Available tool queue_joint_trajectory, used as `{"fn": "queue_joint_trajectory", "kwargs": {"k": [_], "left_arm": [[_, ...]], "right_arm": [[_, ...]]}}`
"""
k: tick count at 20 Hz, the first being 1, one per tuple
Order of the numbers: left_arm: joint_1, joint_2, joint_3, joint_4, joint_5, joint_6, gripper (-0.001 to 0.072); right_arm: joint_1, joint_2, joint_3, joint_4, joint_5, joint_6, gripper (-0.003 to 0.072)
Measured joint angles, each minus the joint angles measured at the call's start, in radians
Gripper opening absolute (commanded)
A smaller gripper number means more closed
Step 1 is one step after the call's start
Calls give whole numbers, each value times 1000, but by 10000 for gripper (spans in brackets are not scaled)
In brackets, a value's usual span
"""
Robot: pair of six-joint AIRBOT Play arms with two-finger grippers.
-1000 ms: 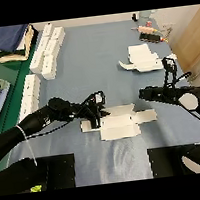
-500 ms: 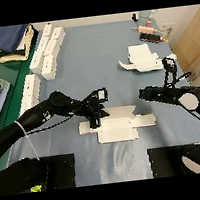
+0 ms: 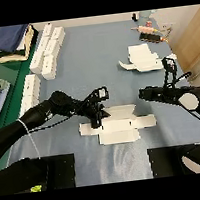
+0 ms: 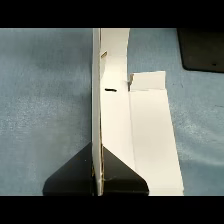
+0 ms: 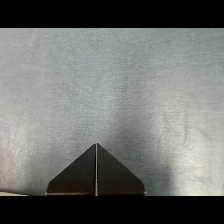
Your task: Fold the box.
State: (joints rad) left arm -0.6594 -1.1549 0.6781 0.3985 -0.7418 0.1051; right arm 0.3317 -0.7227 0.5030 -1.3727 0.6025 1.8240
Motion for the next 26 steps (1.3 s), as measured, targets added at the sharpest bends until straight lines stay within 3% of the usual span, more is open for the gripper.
{"fn": "queue_joint_trajectory", "kwargs": {"k": [11,26], "left_arm": [[0,-5,-43,-118,36,108,15],[-61,-5,-56,-26,58,12,16]], "right_arm": [[0,0,0,0,7,0,3],[0,0,0,0,9,0,3]]}}
